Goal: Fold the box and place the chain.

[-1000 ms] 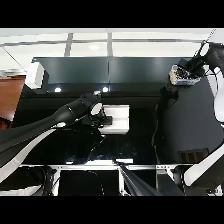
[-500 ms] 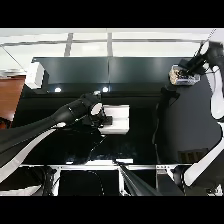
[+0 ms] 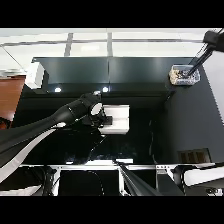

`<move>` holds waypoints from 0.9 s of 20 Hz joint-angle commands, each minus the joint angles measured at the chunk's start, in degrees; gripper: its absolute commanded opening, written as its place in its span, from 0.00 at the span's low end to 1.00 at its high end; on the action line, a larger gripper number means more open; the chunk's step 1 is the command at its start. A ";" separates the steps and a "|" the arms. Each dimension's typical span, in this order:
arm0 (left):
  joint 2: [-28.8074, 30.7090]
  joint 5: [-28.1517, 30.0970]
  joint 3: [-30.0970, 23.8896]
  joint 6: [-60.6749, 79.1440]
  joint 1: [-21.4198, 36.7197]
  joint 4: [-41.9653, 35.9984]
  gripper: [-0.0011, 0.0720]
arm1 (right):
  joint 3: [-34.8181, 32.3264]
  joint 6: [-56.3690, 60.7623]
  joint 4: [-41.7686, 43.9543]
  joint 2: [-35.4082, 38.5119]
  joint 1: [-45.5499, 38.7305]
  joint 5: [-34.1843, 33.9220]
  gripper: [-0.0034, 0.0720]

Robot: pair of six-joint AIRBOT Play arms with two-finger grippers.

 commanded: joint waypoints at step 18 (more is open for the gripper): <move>0.00 0.07 0.04 0.00 0.00 0.00 0.05 | -38.97 1.57 25.70 42.97 26.88 12.46 0.06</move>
